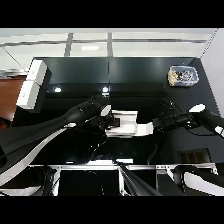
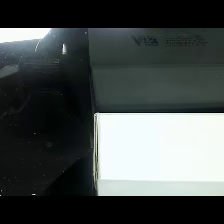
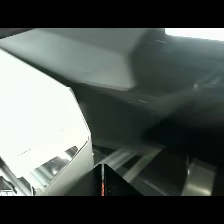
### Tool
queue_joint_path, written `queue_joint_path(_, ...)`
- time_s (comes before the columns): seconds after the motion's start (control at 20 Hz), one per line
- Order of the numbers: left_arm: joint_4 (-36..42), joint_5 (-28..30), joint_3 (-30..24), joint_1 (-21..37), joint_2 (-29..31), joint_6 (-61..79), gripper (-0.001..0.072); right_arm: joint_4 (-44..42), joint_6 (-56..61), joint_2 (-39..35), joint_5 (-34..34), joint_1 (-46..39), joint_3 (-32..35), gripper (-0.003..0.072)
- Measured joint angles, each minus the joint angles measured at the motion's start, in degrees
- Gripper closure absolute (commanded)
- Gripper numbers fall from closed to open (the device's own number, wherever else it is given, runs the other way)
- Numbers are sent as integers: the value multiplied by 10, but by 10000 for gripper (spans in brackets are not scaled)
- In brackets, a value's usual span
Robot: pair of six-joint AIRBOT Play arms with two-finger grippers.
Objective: Fold the box and place the chain.
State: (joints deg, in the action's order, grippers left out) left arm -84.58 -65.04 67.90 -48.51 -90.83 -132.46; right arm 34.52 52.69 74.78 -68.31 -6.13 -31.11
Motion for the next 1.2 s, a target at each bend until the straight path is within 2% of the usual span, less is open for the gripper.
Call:
queue_joint_path(0.55,0,-1,0,0,0,0,680,-14,-35,3,-9,7,0,665)
queue_joint_path(0.6,0,-1,0,0,0,0,680,-14,-36,3,-9,7,-1,619)
queue_joint_path(0.65,0,-1,0,0,0,0,680,-15,-37,3,-10,9,-2,502)
queue_joint_path(0.7,0,-1,0,0,0,0,680,-16,-37,3,-12,12,-4,472)
queue_joint_path(0.75,0,-1,0,0,0,0,680,-18,-37,3,-15,17,-8,297)
queue_joint_path(0.8,0,-1,0,0,0,0,680,-19,-37,3,-19,23,-14,0)
queue_joint_path(0.85,0,-1,0,0,0,0,680,-21,-37,3,-22,30,-21,-26)
queue_joint_path(1.05,0,-1,0,0,0,0,680,-25,-36,3,-30,60,-49,-24)
queue_joint_path(1.15,0,0,0,0,0,0,680,-26,-34,3,-31,69,-58,93)
queue_joint_path(1.2,0,0,0,0,0,0,680,-26,-32,3,-32,73,-61,99)
